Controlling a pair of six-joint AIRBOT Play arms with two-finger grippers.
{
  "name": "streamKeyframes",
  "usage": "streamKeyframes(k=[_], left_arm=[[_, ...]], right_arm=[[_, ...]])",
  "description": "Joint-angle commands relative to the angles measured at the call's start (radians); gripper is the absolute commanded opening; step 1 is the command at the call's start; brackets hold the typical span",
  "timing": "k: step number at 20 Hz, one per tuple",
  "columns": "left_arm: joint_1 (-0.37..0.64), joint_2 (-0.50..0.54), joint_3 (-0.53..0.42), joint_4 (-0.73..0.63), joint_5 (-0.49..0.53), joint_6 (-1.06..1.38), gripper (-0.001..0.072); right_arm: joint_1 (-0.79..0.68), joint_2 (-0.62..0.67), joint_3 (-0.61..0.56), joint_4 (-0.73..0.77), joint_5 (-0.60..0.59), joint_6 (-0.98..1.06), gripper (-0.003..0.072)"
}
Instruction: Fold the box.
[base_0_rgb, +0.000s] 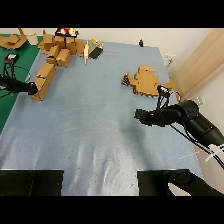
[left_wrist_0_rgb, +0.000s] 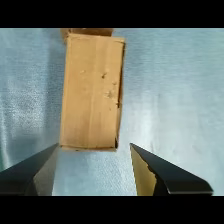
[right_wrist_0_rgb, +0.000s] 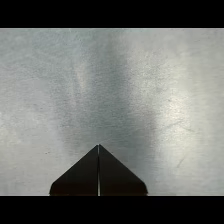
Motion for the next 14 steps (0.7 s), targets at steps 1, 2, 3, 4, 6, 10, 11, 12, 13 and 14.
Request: streamKeyframes(k=[1, 2, 3, 4, 6, 10, 11, 12, 13, 14], left_arm=[[0.002, 0.081, 0.06, 0.053, -0.126, 0.0, 0.072], [0.0, 0.113, 0.067, 0.03, -0.138, -0.001, 0.072], [-0.009, 0.139, 0.068, -0.01, -0.154, -0.001, 0.072], [-0.026, 0.163, 0.068, -0.06, -0.179, 0.0, 0.0717], [-0.074, 0.19, 0.068, -0.143, -0.243, 0.0, 0.0282], [-0.24, 0.194, 0.068, -0.251, -0.339, -0.001, 0.001], [-0.286, 0.194, 0.068, -0.25, -0.336, -0.001, 0.001], [-0.33, 0.194, 0.068, -0.251, -0.331, -0.002, 0.0009], [-0.367, 0.194, 0.068, -0.25, -0.322, -0.017, 0.001], [-0.4, 0.193, 0.068, -0.251, -0.316, -0.025, 0.0009]], right_arm=[[-0.001, 0.001, 0.001, 0.024, 0.0, -0.004, 0.0004], [-0.001, 0.001, 0.001, 0.024, 0.0, -0.003, 0.0004], [-0.001, 0.001, 0.001, 0.024, 0.0, -0.003, 0.0004], [-0.001, 0.001, 0.001, 0.024, 0.0, -0.003, 0.0004], [-0.001, 0.001, 0.001, 0.024, -0.001, -0.003, 0.0004], [-0.001, 0.001, 0.001, 0.023, -0.001, -0.003, 0.0004], [-0.001, 0.001, 0.001, 0.023, -0.001, -0.003, 0.0004], [-0.001, 0.001, 0.001, 0.023, -0.001, -0.003, 0.0004], [-0.001, 0.001, 0.001, 0.023, -0.001, -0.003, 0.0004], [-0.001, 0.001, 0.001, 0.023, -0.001, -0.003, 0.0004]])
